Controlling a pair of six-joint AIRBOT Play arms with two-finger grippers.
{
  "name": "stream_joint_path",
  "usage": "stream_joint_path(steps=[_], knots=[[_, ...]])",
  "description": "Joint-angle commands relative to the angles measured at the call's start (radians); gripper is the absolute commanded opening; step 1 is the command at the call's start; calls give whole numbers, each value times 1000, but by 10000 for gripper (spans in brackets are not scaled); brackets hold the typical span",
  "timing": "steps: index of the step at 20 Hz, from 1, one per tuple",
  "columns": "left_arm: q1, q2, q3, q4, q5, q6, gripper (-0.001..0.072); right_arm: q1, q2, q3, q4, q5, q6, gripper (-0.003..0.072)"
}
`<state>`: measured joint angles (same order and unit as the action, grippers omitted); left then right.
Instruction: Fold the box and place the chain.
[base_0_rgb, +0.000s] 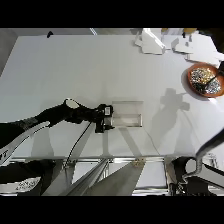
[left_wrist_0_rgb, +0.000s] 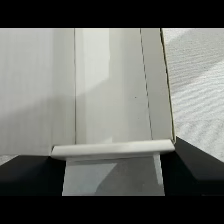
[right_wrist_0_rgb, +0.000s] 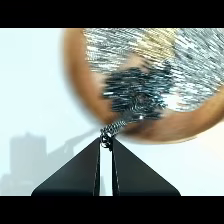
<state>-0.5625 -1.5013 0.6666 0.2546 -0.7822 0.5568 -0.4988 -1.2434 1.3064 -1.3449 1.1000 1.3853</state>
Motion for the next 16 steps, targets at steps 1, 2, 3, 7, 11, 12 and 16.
stream_joint_path(steps=[1, 2, 3, 7, 11, 12, 16], knots=[[0, 0, 0, 0, 0, 0, 254, 53, 179, 1, 112, 111, -56, 17], [0, 0, 0, 0, 0, 0, 254, 90, 226, 1, 112, 145, -56, 17], [0, 0, 0, 0, 0, 0, 254, 127, 267, 1, 112, 172, -59, 17], [0, 0, 0, 0, 0, 0, 254, 300, 405, 0, 116, 273, -58, 17], [0, 0, 0, 0, 0, 0, 254, 456, 517, 0, 117, 354, -55, 17], [0, 0, 0, 0, 0, 0, 254, 493, 546, 0, 124, 362, -50, 17], [0, 0, 0, 0, 0, 0, 254, 620, 625, -2, 259, 385, -48, 17]])
